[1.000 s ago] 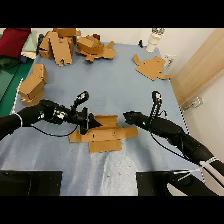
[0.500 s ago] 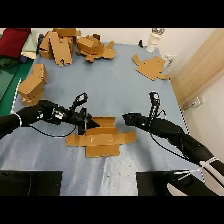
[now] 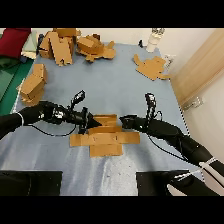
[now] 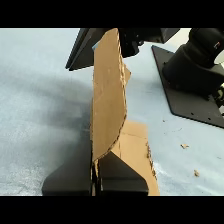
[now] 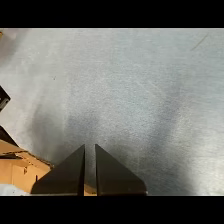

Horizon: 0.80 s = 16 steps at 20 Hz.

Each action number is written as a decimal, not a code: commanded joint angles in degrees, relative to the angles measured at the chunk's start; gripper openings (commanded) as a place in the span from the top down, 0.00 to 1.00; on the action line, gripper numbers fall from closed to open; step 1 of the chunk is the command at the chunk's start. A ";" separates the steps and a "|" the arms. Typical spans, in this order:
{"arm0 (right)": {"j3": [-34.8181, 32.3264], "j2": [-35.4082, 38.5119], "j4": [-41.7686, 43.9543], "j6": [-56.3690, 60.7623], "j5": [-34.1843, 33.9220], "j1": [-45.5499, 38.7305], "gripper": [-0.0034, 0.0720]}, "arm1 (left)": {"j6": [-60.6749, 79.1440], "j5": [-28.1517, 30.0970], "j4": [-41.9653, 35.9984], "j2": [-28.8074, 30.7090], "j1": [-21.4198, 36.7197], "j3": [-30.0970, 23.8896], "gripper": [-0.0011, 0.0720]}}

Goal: Fold the box.

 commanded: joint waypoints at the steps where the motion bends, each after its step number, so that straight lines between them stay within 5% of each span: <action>1: 0.02 0.02 0.00 0.00 0.13 0.17 0.82 | -2.80 1.73 1.51 -0.70 -0.37 1.36 0.97; 6: 0.02 0.02 -0.02 -0.02 0.11 0.17 0.82 | -5.81 6.71 9.57 -0.42 -5.09 3.96 0.97; 12: 0.02 0.02 -0.90 0.00 -0.17 0.17 0.82 | -0.28 7.10 5.31 -0.28 -5.53 3.45 0.97; 16: 0.02 0.02 -1.27 0.00 -0.31 0.17 0.82 | 3.52 2.27 -1.90 -0.31 -4.68 3.23 0.97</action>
